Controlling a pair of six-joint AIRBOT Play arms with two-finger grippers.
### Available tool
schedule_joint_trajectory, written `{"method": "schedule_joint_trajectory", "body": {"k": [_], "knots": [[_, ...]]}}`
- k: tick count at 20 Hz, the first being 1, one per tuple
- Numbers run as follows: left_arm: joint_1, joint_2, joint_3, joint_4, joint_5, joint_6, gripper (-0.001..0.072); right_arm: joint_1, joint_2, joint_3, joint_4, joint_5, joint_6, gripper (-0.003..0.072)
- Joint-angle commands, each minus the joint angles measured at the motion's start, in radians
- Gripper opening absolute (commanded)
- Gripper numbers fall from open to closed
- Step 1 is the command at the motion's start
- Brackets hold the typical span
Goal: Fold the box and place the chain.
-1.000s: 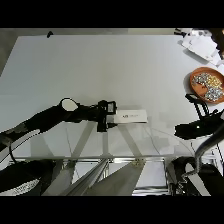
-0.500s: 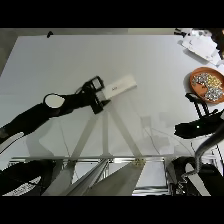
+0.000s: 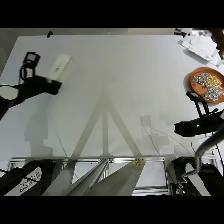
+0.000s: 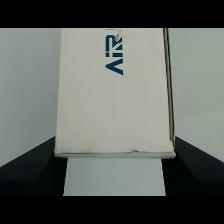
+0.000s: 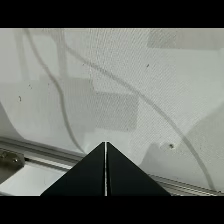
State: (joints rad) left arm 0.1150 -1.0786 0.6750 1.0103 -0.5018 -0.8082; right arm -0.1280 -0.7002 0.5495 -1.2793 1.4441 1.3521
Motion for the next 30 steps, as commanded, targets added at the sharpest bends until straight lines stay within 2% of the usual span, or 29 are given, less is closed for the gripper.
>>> {"method": "schedule_joint_trajectory", "body": {"k": [1, 4, 8, 10, 11, 13, 16, 21, 26, 28, 30], "knots": [[0.216, -0.015, 0.000, 0.225, -0.091, -0.254, 0.0006, -0.001, 0.000, -0.001, 0.001, -0.028, 0.000, 0.0010], [0.276, -0.050, 0.000, 0.271, -0.146, -0.247, 0.0006, -0.001, 0.000, -0.001, 0.001, -0.029, 0.000, 0.0010], [0.279, -0.131, 0.000, 0.314, -0.224, -0.247, 0.0013, -0.001, 0.000, -0.001, 0.000, -0.040, 0.000, 0.0010], [0.279, -0.160, 0.000, 0.316, -0.253, -0.247, 0.0054, -0.001, 0.000, -0.001, 0.000, -0.047, 0.000, 0.0010], [0.279, -0.166, 0.000, 0.320, -0.266, -0.247, 0.0134, -0.001, 0.000, -0.001, 0.000, -0.049, 0.000, 0.0010], [0.279, -0.166, 0.000, 0.342, -0.274, -0.247, 0.0389, -0.001, 0.000, -0.001, 0.000, -0.050, 0.000, 0.0010], [0.279, -0.165, 0.000, 0.360, -0.290, -0.247, 0.0694, -0.001, 0.000, -0.001, 0.000, -0.050, 0.000, 0.0010], [0.277, -0.127, 0.000, 0.359, -0.307, -0.246, 0.0705, -0.001, 0.000, -0.001, 0.000, -0.055, -0.001, 0.0010], [0.260, 0.039, 0.000, 0.360, -0.311, -0.225, 0.0705, -0.001, 0.000, -0.001, 0.000, -0.080, -0.026, 0.0009], [0.216, 0.106, 0.000, 0.359, -0.323, -0.225, 0.0701, -0.001, 0.000, -0.001, 0.000, -0.081, -0.026, 0.0009], [0.128, 0.159, 0.000, 0.340, -0.353, -0.225, 0.0698, -0.001, 0.000, -0.001, 0.000, -0.082, -0.026, 0.0009]]}}
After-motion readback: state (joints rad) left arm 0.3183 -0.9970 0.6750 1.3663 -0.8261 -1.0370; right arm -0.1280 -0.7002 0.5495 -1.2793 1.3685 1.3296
